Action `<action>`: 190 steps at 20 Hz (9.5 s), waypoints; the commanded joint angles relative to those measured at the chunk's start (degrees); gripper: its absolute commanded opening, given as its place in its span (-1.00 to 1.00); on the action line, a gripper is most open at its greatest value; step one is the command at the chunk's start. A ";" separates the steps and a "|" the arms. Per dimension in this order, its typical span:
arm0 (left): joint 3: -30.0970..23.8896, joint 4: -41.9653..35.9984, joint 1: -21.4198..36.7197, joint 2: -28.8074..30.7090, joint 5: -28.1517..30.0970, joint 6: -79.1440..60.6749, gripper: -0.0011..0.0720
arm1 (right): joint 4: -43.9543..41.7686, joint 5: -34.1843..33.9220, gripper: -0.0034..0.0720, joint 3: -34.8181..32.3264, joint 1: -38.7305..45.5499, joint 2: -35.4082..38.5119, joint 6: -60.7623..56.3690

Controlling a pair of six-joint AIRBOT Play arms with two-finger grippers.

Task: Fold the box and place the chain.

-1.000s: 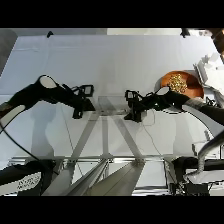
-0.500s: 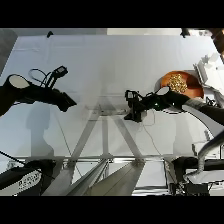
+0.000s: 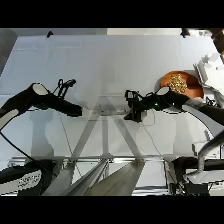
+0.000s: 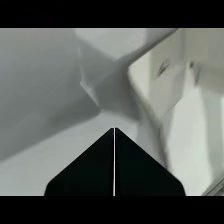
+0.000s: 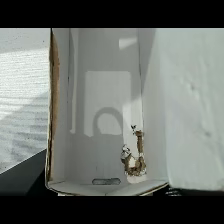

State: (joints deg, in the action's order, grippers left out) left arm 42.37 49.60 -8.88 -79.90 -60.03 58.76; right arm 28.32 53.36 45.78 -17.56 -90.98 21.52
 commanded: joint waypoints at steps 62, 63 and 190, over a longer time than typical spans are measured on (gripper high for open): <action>13.60 15.61 -19.45 -0.11 6.73 24.22 0.38 | -0.02 0.02 0.30 0.00 0.02 0.02 -0.02; 13.77 15.63 -20.81 -0.17 7.23 24.46 0.38 | -0.02 0.00 0.30 0.00 0.02 0.02 -0.02; 6.54 -19.45 -4.09 -10.27 -7.96 -80.37 0.95 | -0.02 0.00 0.30 0.00 0.02 0.02 -0.02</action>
State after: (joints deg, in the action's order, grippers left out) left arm 48.86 29.39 -12.97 -90.17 -67.61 -21.63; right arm 28.25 53.34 45.78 -17.54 -90.96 21.34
